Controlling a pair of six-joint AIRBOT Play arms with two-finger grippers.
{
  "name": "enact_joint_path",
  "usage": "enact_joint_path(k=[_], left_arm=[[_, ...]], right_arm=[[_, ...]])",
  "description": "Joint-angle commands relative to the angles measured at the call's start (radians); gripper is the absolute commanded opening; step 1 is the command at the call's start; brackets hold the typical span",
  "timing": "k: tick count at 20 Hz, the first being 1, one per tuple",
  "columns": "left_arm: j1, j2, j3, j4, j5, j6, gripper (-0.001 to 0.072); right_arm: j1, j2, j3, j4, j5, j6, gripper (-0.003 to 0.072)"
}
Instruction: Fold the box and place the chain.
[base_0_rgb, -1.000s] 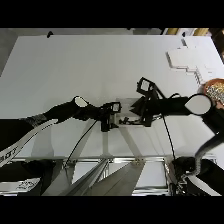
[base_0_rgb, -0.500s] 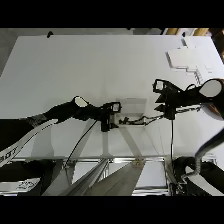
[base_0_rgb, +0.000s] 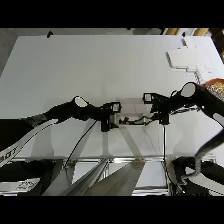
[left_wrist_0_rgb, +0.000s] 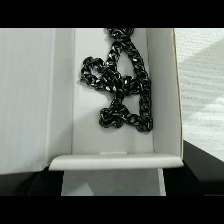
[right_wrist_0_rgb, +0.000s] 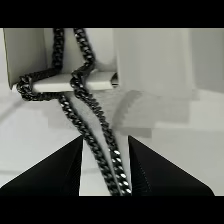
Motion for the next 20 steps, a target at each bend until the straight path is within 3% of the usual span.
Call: enact_joint_path(k=[1,7,10,11,18,20], left_arm=[[0.000,0.000,0.000,0.000,0.000,0.000,0.0288],[0.000,0.000,0.000,0.000,0.000,0.000,0.0288],[0.000,0.000,0.000,0.000,0.000,0.000,0.0288],[0.000,0.000,0.000,0.000,0.000,0.000,0.0288],[0.000,0.000,0.000,0.000,0.000,0.000,0.0288],[0.000,0.000,0.000,0.000,0.000,0.000,0.0288]], right_arm=[[0.003,-0.031,-0.048,0.010,-0.048,-0.057,0.0292],[0.003,-0.030,-0.075,0.066,-0.119,-0.069,0.0206],[0.003,0.006,-0.076,0.061,-0.111,-0.069,0.0114],[0.003,0.028,-0.075,0.057,-0.097,-0.069,0.0021],[0.003,0.232,-0.075,0.053,-0.048,-0.057,0.0017],[0.003,0.288,-0.076,0.114,-0.026,-0.057,0.0017]])
